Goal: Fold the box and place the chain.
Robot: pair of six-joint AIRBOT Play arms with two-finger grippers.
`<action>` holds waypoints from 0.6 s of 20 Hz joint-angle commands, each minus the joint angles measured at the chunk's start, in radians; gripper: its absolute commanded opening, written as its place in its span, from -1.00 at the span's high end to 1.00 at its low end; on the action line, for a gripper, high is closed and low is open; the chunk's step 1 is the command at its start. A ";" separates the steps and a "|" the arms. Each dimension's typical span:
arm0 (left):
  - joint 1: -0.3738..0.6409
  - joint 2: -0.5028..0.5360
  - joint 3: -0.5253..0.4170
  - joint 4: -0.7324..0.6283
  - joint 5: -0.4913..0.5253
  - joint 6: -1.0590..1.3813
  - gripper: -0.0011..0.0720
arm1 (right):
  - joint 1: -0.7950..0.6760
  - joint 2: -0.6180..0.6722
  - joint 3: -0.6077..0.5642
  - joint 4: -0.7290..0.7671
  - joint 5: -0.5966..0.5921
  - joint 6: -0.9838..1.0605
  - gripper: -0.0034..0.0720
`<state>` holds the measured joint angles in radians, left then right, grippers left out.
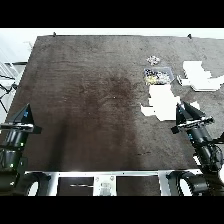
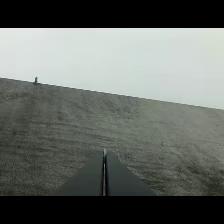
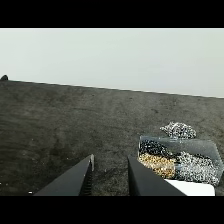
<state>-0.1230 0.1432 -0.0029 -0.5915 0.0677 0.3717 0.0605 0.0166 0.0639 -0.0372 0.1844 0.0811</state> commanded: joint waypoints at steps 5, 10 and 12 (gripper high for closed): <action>0.000 0.001 0.000 0.000 0.000 0.000 0.92 | 0.000 0.000 -0.001 0.000 -0.014 0.000 -0.37; 0.000 0.001 0.000 0.000 0.000 0.000 0.92 | 0.000 -0.034 0.061 -0.001 -0.248 -0.011 -0.62; 0.000 0.001 0.000 0.000 0.000 0.000 0.92 | -0.001 -0.124 0.099 -0.001 -0.350 -0.012 -0.50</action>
